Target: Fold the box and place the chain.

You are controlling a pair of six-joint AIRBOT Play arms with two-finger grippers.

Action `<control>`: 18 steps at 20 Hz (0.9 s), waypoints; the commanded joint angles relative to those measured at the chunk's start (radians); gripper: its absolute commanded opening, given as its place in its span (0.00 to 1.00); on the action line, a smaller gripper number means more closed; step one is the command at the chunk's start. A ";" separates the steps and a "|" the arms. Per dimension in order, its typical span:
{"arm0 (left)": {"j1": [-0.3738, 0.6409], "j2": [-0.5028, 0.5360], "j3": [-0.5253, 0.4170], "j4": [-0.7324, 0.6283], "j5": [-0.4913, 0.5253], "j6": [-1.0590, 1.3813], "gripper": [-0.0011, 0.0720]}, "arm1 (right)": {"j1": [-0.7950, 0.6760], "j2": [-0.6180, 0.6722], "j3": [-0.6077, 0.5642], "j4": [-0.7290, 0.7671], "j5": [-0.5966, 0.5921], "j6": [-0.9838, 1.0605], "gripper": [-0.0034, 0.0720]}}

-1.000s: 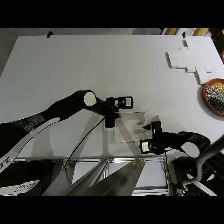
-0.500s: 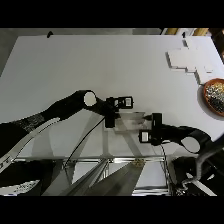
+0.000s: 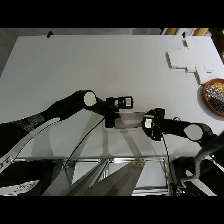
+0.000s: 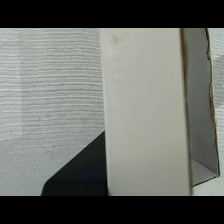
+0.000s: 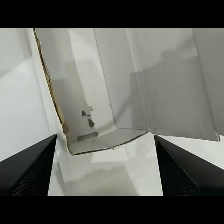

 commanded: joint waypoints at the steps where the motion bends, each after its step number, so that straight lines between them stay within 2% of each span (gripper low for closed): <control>1: -0.001 -0.001 0.000 0.000 0.001 0.000 0.03 | -0.080 -0.063 0.032 0.077 0.051 -0.092 0.93; 7: -0.001 -0.001 0.000 0.000 0.000 0.000 0.03 | -0.123 -0.163 0.038 0.289 0.134 -0.334 0.92; 12: -0.001 -0.001 0.000 0.000 0.001 0.000 0.03 | -0.122 -0.264 0.037 0.290 0.144 -0.331 0.92; 18: -0.001 -0.001 0.000 0.000 0.001 0.000 0.03 | -0.122 -0.277 0.035 0.284 0.209 -0.330 0.92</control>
